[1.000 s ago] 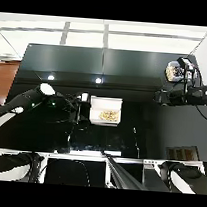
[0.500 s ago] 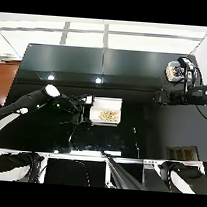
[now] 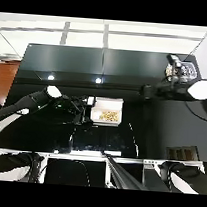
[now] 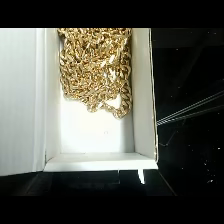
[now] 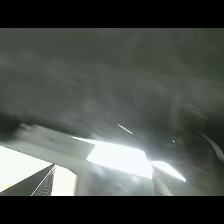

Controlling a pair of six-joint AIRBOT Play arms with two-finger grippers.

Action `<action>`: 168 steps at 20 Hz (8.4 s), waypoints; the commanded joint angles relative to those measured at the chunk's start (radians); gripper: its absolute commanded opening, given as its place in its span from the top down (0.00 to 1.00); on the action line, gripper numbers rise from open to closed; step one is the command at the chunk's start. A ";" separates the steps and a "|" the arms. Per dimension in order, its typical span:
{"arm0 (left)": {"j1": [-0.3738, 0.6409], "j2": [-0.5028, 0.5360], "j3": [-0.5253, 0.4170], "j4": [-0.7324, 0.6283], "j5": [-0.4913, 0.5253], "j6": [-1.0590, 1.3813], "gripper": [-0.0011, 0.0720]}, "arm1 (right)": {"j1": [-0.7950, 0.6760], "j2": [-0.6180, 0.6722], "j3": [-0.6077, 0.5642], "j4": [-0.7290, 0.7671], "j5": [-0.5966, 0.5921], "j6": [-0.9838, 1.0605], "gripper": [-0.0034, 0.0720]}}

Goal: Fold the box and place the chain.

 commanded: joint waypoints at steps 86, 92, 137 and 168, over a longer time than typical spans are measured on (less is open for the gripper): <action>-0.001 0.000 0.001 0.000 0.026 0.000 0.47 | 0.225 -0.091 0.005 0.093 0.154 -0.867 0.45; -0.001 0.000 0.001 0.000 0.026 0.000 0.47 | 0.167 -0.070 -0.102 0.347 0.214 -0.460 0.94; -0.080 0.026 0.285 0.072 -0.143 -0.264 0.01 | -0.250 0.298 -0.084 -0.040 0.501 -0.111 0.94; -0.280 -0.184 0.381 0.383 -0.095 -0.516 0.02 | -0.250 0.298 -0.084 -0.042 0.384 -0.115 0.94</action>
